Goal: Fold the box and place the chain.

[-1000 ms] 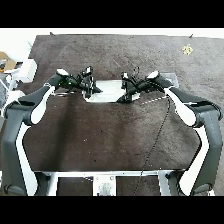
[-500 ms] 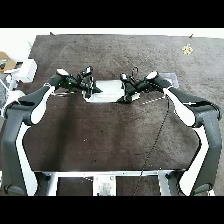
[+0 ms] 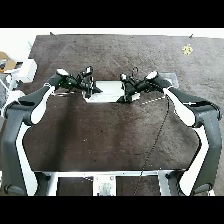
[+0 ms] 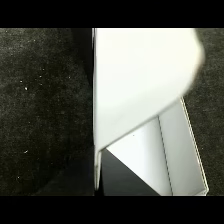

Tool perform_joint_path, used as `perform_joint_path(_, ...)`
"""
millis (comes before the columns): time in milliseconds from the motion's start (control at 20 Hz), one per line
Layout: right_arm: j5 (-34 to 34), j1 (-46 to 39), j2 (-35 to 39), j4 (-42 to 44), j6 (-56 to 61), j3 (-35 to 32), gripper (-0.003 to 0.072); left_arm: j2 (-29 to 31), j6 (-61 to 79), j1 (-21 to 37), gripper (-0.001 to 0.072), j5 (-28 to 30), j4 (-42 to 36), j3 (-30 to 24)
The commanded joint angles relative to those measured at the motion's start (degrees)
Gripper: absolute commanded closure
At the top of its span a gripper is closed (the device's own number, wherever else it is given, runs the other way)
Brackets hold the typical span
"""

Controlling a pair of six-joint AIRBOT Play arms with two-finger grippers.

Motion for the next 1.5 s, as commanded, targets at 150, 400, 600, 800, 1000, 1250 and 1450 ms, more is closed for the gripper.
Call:
perform_joint_path(150, -0.1, 0.0, 0.0, -0.2, 0.0, 0.0, 0.0300, 0.0, 0.0, 0.0, 0.0699, 0.0, 0.0, 0.0)
perform_joint_path(400, -0.1, 0.0, 0.0, -0.2, 0.0, 0.0, 0.0301, 0.0, 0.0, 0.0, 0.0699, 0.0, 0.0, 0.0)
perform_joint_path(600, -0.1, 0.0, 0.0, -0.2, 0.0, 0.0, 0.0300, 0.0, 0.0, 0.0, 0.0699, 0.0, 0.0, 0.0)
perform_joint_path(800, -0.1, 0.0, 0.0, -0.2, 0.0, 0.0, 0.0300, 0.0, 0.0, 0.0, 0.0699, 0.0, 0.0, 0.0)
perform_joint_path(1000, -0.1, 0.0, 0.0, -0.2, 0.0, 0.0, 0.0300, 0.0, 0.0, 0.0, 0.0699, 0.0, -1.0, 0.0)
perform_joint_path(1250, -0.1, 0.0, 0.0, -0.2, 0.0, 0.0, 0.0301, 0.0, 0.0, 0.0, 0.0699, 0.0, -1.7, 0.0)
perform_joint_path(1450, -0.1, 0.0, 0.0, -0.2, 0.0, 0.0, 0.0300, 0.1, 0.0, 0.0, 0.0540, -0.2, -3.1, 0.0)
